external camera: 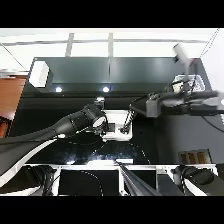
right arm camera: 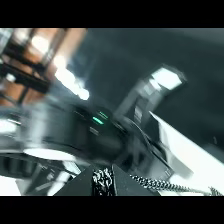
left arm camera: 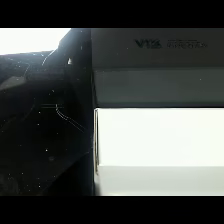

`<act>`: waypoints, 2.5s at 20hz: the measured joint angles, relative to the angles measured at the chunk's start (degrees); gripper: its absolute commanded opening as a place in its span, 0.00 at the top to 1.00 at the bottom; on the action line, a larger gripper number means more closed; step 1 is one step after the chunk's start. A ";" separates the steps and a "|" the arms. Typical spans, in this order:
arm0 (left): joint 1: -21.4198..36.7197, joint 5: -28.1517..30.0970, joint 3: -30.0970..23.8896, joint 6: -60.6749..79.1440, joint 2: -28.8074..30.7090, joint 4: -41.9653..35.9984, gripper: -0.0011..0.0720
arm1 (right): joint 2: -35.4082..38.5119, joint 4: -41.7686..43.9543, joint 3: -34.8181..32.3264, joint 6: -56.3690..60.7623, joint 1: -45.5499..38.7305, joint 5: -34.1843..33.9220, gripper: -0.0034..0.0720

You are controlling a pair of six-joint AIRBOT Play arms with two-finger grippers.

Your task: Fold the box and place the chain.

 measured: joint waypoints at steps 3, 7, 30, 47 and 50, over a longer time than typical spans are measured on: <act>0.00 0.00 0.00 0.02 0.00 0.00 0.95 | -1.38 -2.40 -5.95 0.07 1.16 -2.69 0.95; 0.00 -0.04 0.00 0.02 0.00 0.00 0.95 | -4.72 -6.34 -11.06 -0.11 4.76 -7.28 0.94; 0.00 -7.63 5.14 6.23 3.85 2.71 0.27 | 1.68 -21.94 -8.55 2.97 -14.97 4.09 0.48; 22.36 2.27 -21.00 90.01 24.44 -31.28 0.02 | 2.14 -31.30 -8.55 7.04 -16.61 3.28 0.48; 22.86 4.52 -21.59 107.93 21.27 -32.81 0.01 | 2.14 -31.69 -8.55 7.17 -16.61 2.78 0.48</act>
